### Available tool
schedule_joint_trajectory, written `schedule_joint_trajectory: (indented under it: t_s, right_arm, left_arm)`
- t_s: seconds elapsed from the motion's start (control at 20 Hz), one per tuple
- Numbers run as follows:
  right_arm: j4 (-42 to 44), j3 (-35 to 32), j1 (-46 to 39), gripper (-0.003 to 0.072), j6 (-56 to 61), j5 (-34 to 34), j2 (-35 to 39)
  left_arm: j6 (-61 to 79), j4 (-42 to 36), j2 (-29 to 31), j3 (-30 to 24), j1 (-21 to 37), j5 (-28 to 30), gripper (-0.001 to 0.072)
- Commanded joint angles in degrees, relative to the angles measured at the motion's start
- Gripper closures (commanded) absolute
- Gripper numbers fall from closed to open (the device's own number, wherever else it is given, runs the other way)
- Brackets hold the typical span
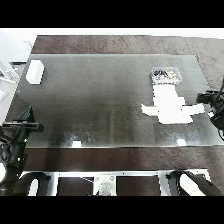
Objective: Fold the box and place the chain.
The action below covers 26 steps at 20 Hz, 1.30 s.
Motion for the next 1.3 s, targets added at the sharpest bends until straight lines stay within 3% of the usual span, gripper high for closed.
schedule_joint_trajectory:
  t_s: [0.0, 0.15, 0.3, 0.45, 0.55, 0.65, 0.85, 1.0, 1.1, 1.25]
  right_arm:
    - [0.7, 0.7, -7.2, 0.0388, 1.1, 7.4, -2.3]
    - [-0.8, 0.8, -13.7, 0.0391, 3.0, 14.8, -5.7]
    - [-12.2, 2.2, -18.1, 0.0391, 10.4, 24.9, -10.9]
    - [-32.8, 7.7, -21.4, 0.0391, 26.1, 32.4, -16.6]
    - [-51.1, 15.3, -24.6, 0.0389, 41.3, 43.1, -21.6]
    - [-62.6, 24.6, -27.3, 0.0388, 50.9, 55.0, -26.9]
    - [-66.1, 42.2, -30.2, 0.0384, 54.0, 77.3, -35.6]
    - [-70.7, 54.6, -30.1, 0.0324, 58.4, 90.6, -43.4]
    - [-70.6, 60.3, -30.1, 0.0277, 60.2, 95.1, -48.3]
    - [-70.2, 64.1, -29.2, 0.0267, 60.2, 97.2, -53.5]
  left_arm:
    - [0.0, 0.0, 0.0, 0.0, 0.0, 0.0, 0.069]
    - [0.0, 0.0, 0.0, 0.0, 0.0, 0.0, 0.069]
    - [0.0, 0.0, 0.0, 0.0, 0.0, 0.0, 0.069]
    - [0.0, 0.0, 0.0, 0.0, 0.0, 0.0, 0.0689]
    - [0.0, 0.0, 0.0, 0.0, 0.0, 0.0, 0.0689]
    - [0.0, 0.0, 0.0, 0.0, 0.0, 0.0, 0.069]
    - [0.0, 0.0, 0.0, 0.0, 0.0, 0.0, 0.0689]
    - [0.0, 0.0, 0.0, 0.0, 0.0, 0.0, 0.069]
    - [0.0, 0.0, 0.0, 0.0, 0.0, 0.0, 0.069]
    - [0.0, 0.0, 0.0, 0.0, 0.0, 0.0, 0.069]
